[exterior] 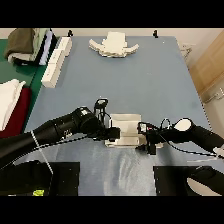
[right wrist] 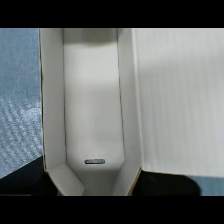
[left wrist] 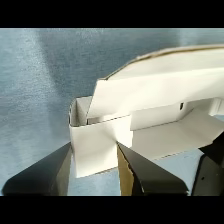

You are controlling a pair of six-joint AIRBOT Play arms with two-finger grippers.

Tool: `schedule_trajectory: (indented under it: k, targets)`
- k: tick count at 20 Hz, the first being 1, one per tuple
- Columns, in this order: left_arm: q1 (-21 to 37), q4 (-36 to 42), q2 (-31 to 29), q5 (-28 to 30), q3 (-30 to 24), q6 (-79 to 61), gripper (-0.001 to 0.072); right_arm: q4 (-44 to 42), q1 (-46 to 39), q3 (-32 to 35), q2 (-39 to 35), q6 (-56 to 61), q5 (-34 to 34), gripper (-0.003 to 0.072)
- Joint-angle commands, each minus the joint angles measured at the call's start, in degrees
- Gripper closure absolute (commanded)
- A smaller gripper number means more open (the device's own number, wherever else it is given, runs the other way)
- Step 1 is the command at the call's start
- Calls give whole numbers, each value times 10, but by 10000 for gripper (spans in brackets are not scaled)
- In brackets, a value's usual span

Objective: Fold the box.

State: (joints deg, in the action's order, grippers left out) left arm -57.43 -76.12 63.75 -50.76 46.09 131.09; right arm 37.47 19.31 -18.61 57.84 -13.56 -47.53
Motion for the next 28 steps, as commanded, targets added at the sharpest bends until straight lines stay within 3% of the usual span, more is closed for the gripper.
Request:
schedule_trajectory:
  k: [1,2,16,18,24,27,28]
  targets:
    - [-8,-12,3,-7,8,40,311,0,0,0,0,0,0,176]
    - [-9,-9,4,-7,8,42,366,0,0,0,0,0,0,176]
    - [-31,-39,36,-41,36,103,368,0,0,0,0,0,0,176]
    - [-33,-44,46,-54,39,110,456,0,0,0,0,0,0,176]
    - [-45,-64,92,-84,82,114,470,0,0,0,0,0,0,176]
    - [-51,-89,103,-108,104,126,610,0,0,0,0,0,0,176]
    - [-51,-93,106,-111,111,126,624,0,0,0,0,0,0,176]
